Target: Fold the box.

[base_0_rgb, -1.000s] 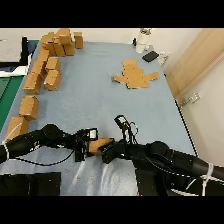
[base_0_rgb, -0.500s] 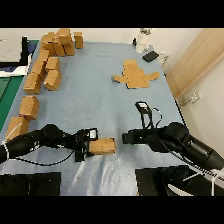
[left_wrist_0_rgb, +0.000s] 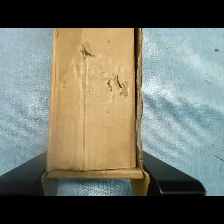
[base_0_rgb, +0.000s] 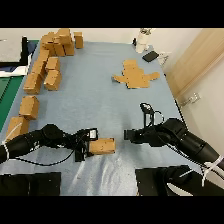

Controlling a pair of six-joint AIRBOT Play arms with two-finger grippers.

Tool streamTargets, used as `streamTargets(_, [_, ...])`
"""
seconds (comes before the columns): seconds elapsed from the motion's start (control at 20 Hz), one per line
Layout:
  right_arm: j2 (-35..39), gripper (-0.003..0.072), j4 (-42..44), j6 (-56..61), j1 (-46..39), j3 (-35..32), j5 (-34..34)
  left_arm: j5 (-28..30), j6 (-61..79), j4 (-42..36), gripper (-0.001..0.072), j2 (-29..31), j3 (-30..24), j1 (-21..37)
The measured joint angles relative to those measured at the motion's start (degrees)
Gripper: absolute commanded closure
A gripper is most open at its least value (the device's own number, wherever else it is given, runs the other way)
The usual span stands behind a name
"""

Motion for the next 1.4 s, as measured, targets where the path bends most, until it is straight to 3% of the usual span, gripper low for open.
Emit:
streamTargets(0.3, [-0.4, 0.0682, -1.3, 3.0, -0.1, 0.0, 1.3, 0.0, -3.7, 0.1, 0.0192, 0.0, 0.3, 0.0])
streamTargets(0.6, [-0.3, 0.0682, -10.0, 10.6, -0.2, 0.0, 1.8, 0.7, -19.1, 2.3, 0.0192, 1.7, 3.2, 3.4])
streamTargets(0.75, [-0.3, 0.0682, -12.9, 12.4, -0.2, 0.0, 1.8, 0.9, -30.4, 8.1, 0.0191, 2.6, 5.3, 9.0])
streamTargets(1.0, [-0.3, 0.0682, -15.2, 13.4, -0.2, 0.0, 1.9, 1.0, -49.8, 20.4, 0.0191, 3.0, 9.3, 23.6])
streamTargets(1.2, [-0.3, 0.0682, -16.0, 13.7, -0.2, 0.0, 1.9, 2.1, -57.3, 24.9, 0.0190, 1.8, 12.1, 34.5])
streamTargets(1.4, [-0.3, 0.0682, -16.2, 13.7, -0.2, 0.0, 1.9, 3.8, -61.1, 26.4, 0.0190, -2.3, 15.5, 40.5])
